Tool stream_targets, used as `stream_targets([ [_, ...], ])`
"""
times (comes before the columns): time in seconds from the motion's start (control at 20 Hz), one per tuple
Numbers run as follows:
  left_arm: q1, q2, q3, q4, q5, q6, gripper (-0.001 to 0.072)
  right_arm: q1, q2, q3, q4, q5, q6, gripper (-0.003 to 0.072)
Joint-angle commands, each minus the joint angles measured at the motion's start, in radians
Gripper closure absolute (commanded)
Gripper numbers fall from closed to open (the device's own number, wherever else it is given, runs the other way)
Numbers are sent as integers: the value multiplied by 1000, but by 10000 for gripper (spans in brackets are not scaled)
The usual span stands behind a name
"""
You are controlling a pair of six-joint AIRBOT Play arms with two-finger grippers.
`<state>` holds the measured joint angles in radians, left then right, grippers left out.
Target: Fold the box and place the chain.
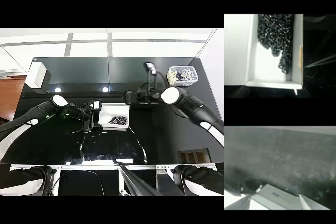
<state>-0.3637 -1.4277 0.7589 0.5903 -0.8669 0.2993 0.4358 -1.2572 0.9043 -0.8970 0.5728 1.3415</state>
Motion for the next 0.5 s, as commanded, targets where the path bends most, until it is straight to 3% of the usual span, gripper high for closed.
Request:
stream_targets([
  [0.0,-1,0,1,1,2,0,313,31,-24,26,21,67,-341,-13],
  [0.15,-1,0,1,0,2,0,313,32,-1,66,22,183,-627,-13],
  [0.45,-1,0,1,1,2,0,313,53,-3,72,24,320,-986,-13],
])
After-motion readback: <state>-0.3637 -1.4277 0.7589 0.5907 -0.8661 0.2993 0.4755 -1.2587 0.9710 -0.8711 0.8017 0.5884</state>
